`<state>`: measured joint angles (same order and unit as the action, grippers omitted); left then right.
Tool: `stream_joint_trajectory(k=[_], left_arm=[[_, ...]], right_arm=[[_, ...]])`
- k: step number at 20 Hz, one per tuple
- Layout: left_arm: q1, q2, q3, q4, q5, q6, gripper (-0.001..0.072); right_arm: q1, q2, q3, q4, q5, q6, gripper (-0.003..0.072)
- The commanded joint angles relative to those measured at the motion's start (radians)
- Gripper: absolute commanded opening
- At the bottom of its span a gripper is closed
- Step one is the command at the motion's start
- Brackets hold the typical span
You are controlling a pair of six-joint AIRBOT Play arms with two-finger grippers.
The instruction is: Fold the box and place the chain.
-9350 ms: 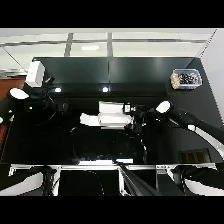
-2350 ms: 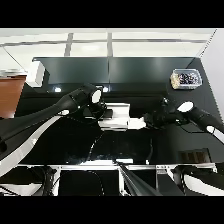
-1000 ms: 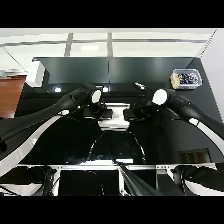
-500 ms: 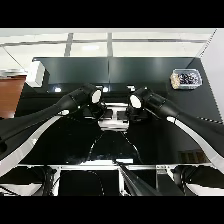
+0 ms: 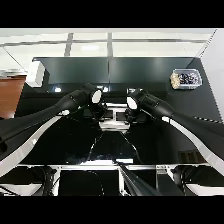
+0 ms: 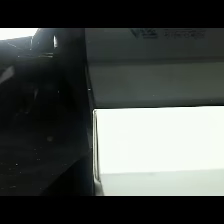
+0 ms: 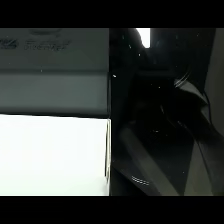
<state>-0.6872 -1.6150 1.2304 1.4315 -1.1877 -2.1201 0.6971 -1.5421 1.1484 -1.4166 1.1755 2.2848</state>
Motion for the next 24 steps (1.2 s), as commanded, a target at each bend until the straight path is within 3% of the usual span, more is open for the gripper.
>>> stream_joint_trajectory(k=[1, 2, 3, 4, 5, 6, 9, 11, 15, 18, 20, 23, 24], left_arm=[[0.0, 0.0, 0.0, 0.001, 0.002, 0.0, 0.0028], [0.0, 0.0, 0.0, 0.001, 0.001, 0.001, 0.0028], [0.0, 0.0, 0.0, 0.0, 0.002, 0.001, 0.0028], [0.0, 0.0, 0.0, 0.001, 0.002, 0.0, 0.0028], [0.0, 0.0, 0.0, 0.001, 0.001, 0.0, 0.0028], [0.0, 0.0, 0.0, 0.001, 0.002, 0.0, 0.0028], [0.0, 0.001, 0.001, 0.008, 0.002, 0.001, 0.0028], [0.0, 0.001, 0.001, 0.031, -0.002, 0.0, 0.0028], [0.0, 0.001, 0.001, 0.045, -0.002, -0.052, 0.0028], [-0.004, 0.001, 0.001, 0.076, 0.0, -0.089, 0.0027], [-0.004, 0.001, 0.001, 0.075, -0.001, -0.09, 0.0028], [-0.004, 0.001, 0.001, 0.074, -0.002, -0.087, 0.0029], [-0.004, 0.001, 0.001, 0.074, -0.002, -0.087, 0.0028]], right_arm=[[0.001, -0.003, 0.0, 0.009, 0.01, 0.016, 0.0019], [0.001, -0.003, 0.0, 0.01, 0.009, 0.016, 0.0077], [0.001, -0.003, 0.0, 0.011, 0.007, 0.016, 0.02], [0.001, -0.003, 0.0, 0.01, 0.006, 0.015, 0.0197], [0.001, -0.003, 0.0, 0.01, 0.006, 0.015, 0.0144], [0.0, -0.003, 0.0, 0.006, 0.006, 0.014, 0.0016], [0.0, 0.002, 0.002, 0.006, -0.002, 0.011, 0.0029], [-0.003, 0.031, 0.012, 0.005, -0.001, -0.01, 0.0446], [-0.017, 0.211, 0.023, -0.073, 0.023, -0.201, 0.0449], [-0.077, 0.342, 0.023, -0.393, 0.122, -0.22, 0.0449], [-0.182, 0.349, 0.018, -0.541, 0.169, -0.249, 0.0449], [-0.386, 0.349, -0.046, -0.568, -0.015, -0.244, 0.045], [-0.454, 0.346, -0.074, -0.56, -0.093, -0.189, 0.054]])
